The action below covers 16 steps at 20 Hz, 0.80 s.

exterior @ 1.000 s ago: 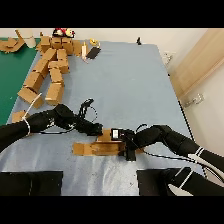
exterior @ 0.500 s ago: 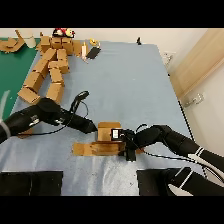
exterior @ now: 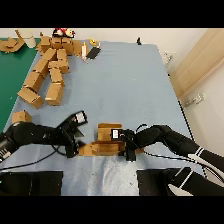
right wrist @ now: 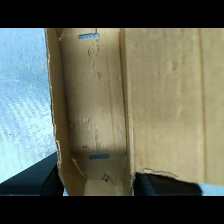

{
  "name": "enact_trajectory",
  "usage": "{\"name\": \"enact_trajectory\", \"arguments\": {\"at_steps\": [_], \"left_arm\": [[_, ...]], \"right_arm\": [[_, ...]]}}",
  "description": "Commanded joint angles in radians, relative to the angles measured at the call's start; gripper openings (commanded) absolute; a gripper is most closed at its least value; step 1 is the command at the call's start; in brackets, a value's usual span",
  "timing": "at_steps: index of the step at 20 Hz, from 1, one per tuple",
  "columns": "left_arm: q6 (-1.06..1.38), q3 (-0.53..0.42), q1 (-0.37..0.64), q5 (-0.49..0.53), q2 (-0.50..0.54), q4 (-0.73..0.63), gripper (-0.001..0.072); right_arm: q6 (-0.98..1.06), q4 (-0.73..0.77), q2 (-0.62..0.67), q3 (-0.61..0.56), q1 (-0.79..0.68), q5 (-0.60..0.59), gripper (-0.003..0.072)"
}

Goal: Fold the box.

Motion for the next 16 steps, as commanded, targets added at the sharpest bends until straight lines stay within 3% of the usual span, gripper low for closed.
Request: {"name": "enact_trajectory", "arguments": {"at_steps": [1, 6, 13, 15, 16], "left_arm": [[0.068, -0.039, -0.111, 0.074, -0.011, 0.068, 0.0689], [0.071, -0.038, -0.216, 0.204, -0.124, 0.068, 0.0689], [0.072, -0.038, -0.216, 0.215, -0.172, 0.063, 0.0685], [0.077, -0.033, -0.216, 0.238, -0.2, 0.059, 0.0501], [0.098, -0.025, -0.216, 0.237, -0.212, 0.053, 0.0471]], "right_arm": [[0.001, -0.006, 0.0, -0.001, 0.0, 0.0, 0.0474], [0.001, -0.007, 0.0, -0.001, 0.0, 0.0, 0.0474], [0.001, -0.007, -0.001, -0.001, 0.0, 0.0, 0.0474], [0.001, -0.007, 0.0, -0.001, 0.0, 0.0, 0.0474], [0.001, -0.007, 0.0, -0.001, 0.0, 0.0, 0.0474]]}}
